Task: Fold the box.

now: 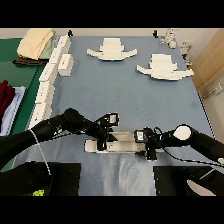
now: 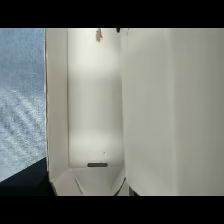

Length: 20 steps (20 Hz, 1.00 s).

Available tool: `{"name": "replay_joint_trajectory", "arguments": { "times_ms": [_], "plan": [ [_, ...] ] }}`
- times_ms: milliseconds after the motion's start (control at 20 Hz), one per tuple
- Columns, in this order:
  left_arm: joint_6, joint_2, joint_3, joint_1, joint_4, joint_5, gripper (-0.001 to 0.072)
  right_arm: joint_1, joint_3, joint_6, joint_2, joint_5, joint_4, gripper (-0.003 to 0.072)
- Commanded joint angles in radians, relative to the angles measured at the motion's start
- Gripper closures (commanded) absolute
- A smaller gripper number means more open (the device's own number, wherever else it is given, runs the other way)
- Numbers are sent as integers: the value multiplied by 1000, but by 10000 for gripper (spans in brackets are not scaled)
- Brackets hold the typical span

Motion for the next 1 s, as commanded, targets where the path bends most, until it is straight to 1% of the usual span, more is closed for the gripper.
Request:
{"name": "replay_joint_trajectory", "arguments": {
  "times_ms": [0,500,800,900,950],
  "plan": [
    [0,0,1,0,0,0,691,1,-1,62,14,18,-6,94],
    [0,0,1,0,0,0,691,1,-29,66,19,-10,-1,95],
    [0,0,1,0,0,1,691,1,-29,66,27,-15,21,112],
    [0,0,1,0,0,1,691,1,-29,66,27,-15,18,187],
    [0,0,1,0,0,1,691,1,-29,65,27,-16,18,187]
  ]
}}
